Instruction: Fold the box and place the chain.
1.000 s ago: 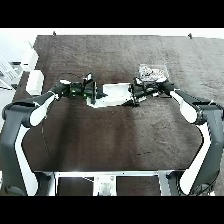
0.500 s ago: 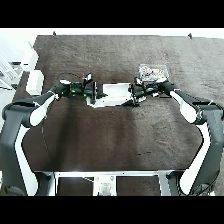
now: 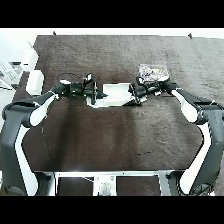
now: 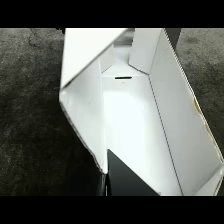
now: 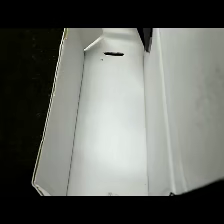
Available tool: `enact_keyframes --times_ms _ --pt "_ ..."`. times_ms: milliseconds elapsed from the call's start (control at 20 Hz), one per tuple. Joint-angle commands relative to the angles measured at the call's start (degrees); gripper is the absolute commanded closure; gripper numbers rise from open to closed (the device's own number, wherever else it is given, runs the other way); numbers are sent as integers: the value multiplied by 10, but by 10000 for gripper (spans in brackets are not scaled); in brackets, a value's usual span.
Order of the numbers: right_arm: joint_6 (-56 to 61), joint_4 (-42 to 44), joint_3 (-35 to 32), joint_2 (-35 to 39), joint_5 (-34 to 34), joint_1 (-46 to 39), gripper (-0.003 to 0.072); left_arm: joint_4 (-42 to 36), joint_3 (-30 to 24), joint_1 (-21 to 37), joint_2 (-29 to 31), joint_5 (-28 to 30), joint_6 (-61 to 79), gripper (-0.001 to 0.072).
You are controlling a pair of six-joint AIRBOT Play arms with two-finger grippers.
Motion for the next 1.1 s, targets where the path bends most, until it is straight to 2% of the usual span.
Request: enact_keyframes --times_ms 0,1050 --pt "7 -17 7 0 10 5 8 -1 0 0 0 1 0 688" --pt "32 0 6 -8 -16 10 19 -1 0 0 0 1 0 688"
